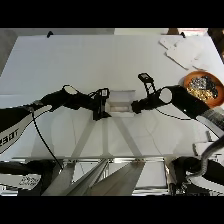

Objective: Fold the box and place the chain.

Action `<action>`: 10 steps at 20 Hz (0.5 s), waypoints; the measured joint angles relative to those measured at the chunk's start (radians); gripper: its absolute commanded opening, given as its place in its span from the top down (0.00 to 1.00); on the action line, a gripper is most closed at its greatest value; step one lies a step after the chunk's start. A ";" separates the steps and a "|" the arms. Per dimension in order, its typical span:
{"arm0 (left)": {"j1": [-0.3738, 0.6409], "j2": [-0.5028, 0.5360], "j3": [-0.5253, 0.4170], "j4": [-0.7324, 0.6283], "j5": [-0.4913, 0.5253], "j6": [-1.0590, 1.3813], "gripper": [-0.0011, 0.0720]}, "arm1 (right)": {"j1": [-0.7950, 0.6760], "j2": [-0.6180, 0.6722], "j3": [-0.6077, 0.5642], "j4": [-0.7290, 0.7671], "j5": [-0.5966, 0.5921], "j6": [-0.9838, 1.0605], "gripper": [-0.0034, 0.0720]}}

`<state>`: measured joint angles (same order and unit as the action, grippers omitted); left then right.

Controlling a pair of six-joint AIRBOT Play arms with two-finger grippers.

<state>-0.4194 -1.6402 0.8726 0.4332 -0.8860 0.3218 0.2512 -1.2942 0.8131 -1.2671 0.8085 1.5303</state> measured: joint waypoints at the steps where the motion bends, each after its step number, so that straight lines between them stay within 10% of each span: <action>1: 0.000 0.000 0.000 0.000 0.000 0.001 0.52 | 0.005 0.000 0.007 -0.012 0.001 0.018 0.38; 10: 0.000 0.000 0.000 0.002 -0.001 0.004 0.52 | 0.057 -0.019 0.062 -0.059 -0.003 0.105 0.42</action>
<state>-0.4191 -1.6402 0.8726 0.4347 -0.8867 0.3256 0.3080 -1.3136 0.8749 -1.3258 0.8051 1.6352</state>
